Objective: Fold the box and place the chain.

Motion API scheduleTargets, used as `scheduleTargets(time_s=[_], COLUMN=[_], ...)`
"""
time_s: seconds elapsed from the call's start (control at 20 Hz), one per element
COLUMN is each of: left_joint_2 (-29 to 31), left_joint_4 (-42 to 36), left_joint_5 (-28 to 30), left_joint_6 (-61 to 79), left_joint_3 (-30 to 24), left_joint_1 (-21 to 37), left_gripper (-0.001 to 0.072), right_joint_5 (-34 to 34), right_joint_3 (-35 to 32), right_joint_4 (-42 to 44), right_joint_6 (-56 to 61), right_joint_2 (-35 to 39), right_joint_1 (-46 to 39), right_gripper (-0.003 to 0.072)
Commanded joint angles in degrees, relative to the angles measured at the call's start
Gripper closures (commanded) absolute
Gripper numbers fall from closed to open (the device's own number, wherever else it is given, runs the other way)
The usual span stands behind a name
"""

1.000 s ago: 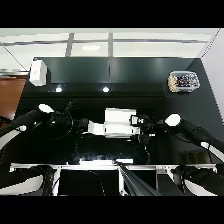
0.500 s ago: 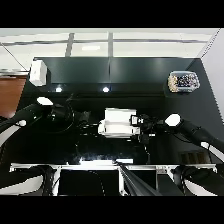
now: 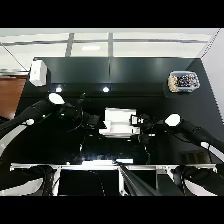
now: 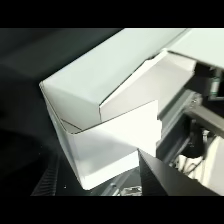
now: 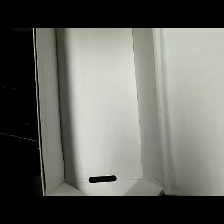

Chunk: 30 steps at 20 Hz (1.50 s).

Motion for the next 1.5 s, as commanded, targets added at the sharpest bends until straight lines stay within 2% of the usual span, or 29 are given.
scheduleTargets(time_s=[0.0,0.3,0.55,1.0,1.2,1.45], left_joint_2=[-0.04,-0.07,-1.29,-1.44,-1.42,-1.33], left_joint_4=[5.99,9.22,14.67,15.76,15.78,16.15], left_joint_5=[2.58,5.92,5.95,4.76,1.55,2.47], left_joint_6=[-8.02,-11.93,-17.00,-20.85,-20.85,-22.12], left_joint_3=[2.05,3.82,6.60,8.46,8.46,8.94], left_joint_1=[-3.34,-5.14,-8.11,-9.66,-9.64,-9.64], left_gripper=[0.0158,0.0147,0.0147,0.0147,0.0147,0.0148], right_joint_5=[-0.15,-0.15,-0.17,-0.42,-0.42,-0.42], right_joint_3=[0.02,0.02,0.00,0.02,0.02,0.00], right_joint_4=[0.00,0.00,0.00,0.00,0.00,0.00], right_joint_6=[-0.02,-0.02,0.00,-0.02,0.00,0.00], right_joint_2=[-0.02,-0.02,-0.02,-0.02,-0.02,-0.02], right_joint_1=[0.04,0.04,0.04,0.04,0.04,0.04], right_gripper=[0.0502,0.0503,0.0503,0.0503,0.0503,0.0503])
